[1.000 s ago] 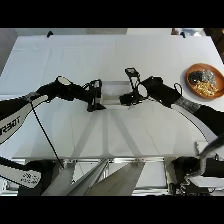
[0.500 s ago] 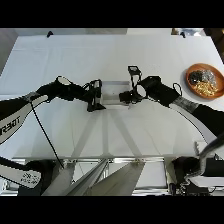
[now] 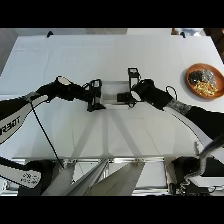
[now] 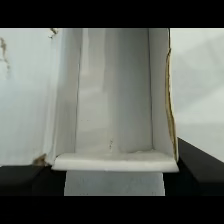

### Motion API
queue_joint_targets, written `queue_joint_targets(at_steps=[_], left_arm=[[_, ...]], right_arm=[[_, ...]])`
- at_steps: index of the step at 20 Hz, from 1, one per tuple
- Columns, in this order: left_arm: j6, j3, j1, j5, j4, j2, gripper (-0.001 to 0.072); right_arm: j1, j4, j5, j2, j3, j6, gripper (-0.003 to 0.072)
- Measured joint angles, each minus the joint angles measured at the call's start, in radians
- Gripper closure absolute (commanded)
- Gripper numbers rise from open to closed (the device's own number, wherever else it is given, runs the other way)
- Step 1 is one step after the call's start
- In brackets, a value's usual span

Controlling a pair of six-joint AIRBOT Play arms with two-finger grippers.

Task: Fold the box and place the chain.

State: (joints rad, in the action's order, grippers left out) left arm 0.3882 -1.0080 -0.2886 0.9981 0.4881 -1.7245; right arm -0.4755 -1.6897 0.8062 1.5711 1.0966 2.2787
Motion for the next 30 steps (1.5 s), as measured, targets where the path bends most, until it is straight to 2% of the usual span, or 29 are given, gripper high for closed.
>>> queue_joint_targets(at_steps=[6,11,15,19,23,27,30], left_arm=[[-0.003,0.000,0.000,0.000,0.000,0.000,0.0565],[-0.004,0.000,0.000,0.001,-0.001,0.000,0.0565],[-0.004,0.000,0.000,0.001,-0.001,0.000,0.0565],[-0.004,0.000,0.000,0.001,-0.001,0.000,0.0565],[-0.004,0.000,0.000,0.001,-0.001,0.000,0.0565],[-0.004,0.000,0.000,0.001,-0.001,0.000,0.0565],[-0.004,0.000,0.000,0.001,-0.001,0.000,0.0565]], right_arm=[[-0.002,-0.012,0.038,-0.083,0.000,0.014,0.0284],[0.008,-0.036,0.141,-0.243,0.000,-0.048,0.0288],[0.083,-0.101,0.195,-0.393,0.000,-0.142,0.0286],[0.267,-0.156,0.278,-0.457,0.000,-0.284,0.0287],[0.543,-0.169,0.251,-0.461,0.000,-0.410,0.0286],[0.835,-0.157,0.217,-0.401,0.000,-0.568,0.0286],[0.987,-0.101,0.188,-0.315,0.021,-0.653,0.0286]])
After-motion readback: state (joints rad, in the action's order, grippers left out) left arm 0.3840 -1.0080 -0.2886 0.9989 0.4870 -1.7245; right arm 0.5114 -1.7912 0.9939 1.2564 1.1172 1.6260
